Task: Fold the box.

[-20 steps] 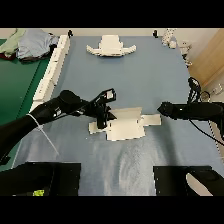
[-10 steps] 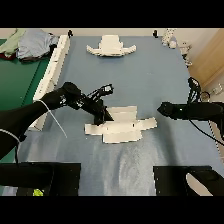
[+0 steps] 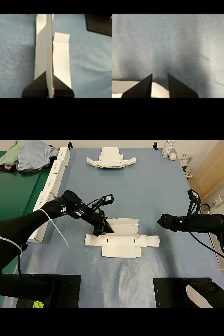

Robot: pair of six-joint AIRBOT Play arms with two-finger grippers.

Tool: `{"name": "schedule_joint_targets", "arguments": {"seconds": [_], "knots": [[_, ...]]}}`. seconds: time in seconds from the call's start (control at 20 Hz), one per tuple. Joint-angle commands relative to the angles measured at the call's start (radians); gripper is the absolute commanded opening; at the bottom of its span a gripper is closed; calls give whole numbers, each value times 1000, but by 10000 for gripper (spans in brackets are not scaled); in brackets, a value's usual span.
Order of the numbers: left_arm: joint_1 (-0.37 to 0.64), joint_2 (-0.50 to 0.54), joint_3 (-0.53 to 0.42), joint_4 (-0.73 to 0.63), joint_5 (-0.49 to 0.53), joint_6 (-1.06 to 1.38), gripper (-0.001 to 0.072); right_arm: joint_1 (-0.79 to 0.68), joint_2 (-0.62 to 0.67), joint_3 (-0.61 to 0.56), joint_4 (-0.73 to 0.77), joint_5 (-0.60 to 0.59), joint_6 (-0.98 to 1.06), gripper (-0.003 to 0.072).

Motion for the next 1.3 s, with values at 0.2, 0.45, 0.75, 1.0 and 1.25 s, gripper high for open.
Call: {"name": "schedule_joint_targets", "arguments": {"seconds": [0.2, 0.45, 0.75, 1.0, 1.25], "knots": [[37, -59, 31, -18, -140, -109, 8, 0, -6, 1, 0, -1, 0, 294], [53, -122, 37, -21, -116, -133, 8, 1, -24, 0, 1, -1, 0, 295], [98, -151, 122, -11, -138, -168, 8, 1, -31, 0, 0, -1, -1, 294], [64, -151, 97, -1, -174, -178, 7, 2, -31, 0, 0, -1, -1, 294], [19, -111, 40, -5, -69, -127, 5, 2, -31, 0, 0, -10, -8, 294]]}}
